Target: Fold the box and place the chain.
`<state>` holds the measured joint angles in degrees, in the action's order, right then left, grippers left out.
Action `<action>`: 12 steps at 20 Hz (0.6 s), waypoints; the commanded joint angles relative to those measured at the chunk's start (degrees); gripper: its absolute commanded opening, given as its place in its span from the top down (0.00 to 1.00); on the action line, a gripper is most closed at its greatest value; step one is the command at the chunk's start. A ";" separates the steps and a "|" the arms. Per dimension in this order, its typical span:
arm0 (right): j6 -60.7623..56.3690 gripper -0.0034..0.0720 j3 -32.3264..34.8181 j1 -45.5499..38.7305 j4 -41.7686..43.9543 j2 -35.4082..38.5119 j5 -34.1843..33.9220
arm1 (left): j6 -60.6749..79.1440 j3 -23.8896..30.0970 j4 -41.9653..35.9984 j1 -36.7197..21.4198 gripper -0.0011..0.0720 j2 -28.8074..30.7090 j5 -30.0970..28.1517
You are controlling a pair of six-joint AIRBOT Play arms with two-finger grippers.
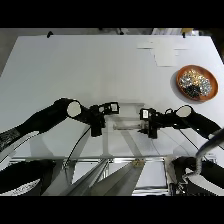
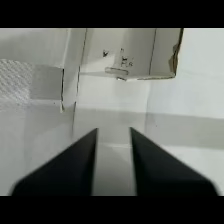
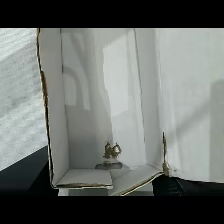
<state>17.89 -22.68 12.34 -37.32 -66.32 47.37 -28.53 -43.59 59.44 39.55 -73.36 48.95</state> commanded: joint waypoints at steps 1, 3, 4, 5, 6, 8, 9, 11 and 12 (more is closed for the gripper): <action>-0.02 0.34 -0.04 -0.02 0.02 0.02 0.00 | 10.99 0.79 0.11 -0.96 0.43 -0.04 -2.43; -0.02 0.34 -0.04 -0.02 0.02 0.00 0.00 | 16.50 2.03 -0.98 -0.96 0.43 -0.09 -6.49; -0.02 0.34 -0.04 -0.02 0.02 0.02 0.00 | 18.23 2.51 -1.75 -0.96 0.43 -0.09 -8.15; -0.02 0.34 -0.04 -0.02 0.02 0.02 0.00 | 19.32 2.91 -2.69 -0.96 0.43 -0.07 -9.73; -0.02 0.34 -0.04 -0.02 0.02 0.00 0.00 | 20.59 3.15 -3.58 -0.96 0.43 -0.09 -10.73; -0.02 0.34 -0.04 -0.02 0.02 0.00 0.00 | 24.52 3.26 -5.11 -0.96 0.43 -0.28 -11.54; -0.02 0.34 -0.04 -0.02 0.02 0.02 0.00 | 26.27 3.26 -5.92 -0.90 0.44 -0.61 -11.78; -0.02 0.34 -0.04 -0.02 0.02 0.00 0.00 | 27.21 3.26 -6.32 -0.81 0.45 -1.79 -12.00; -0.02 0.34 -0.04 -0.02 0.02 0.02 0.00 | 27.21 3.26 -6.34 -0.59 0.45 -2.29 -11.85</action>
<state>17.89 -22.68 12.34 -37.32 -66.32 47.35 -4.62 -40.49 54.35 38.74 -74.56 38.30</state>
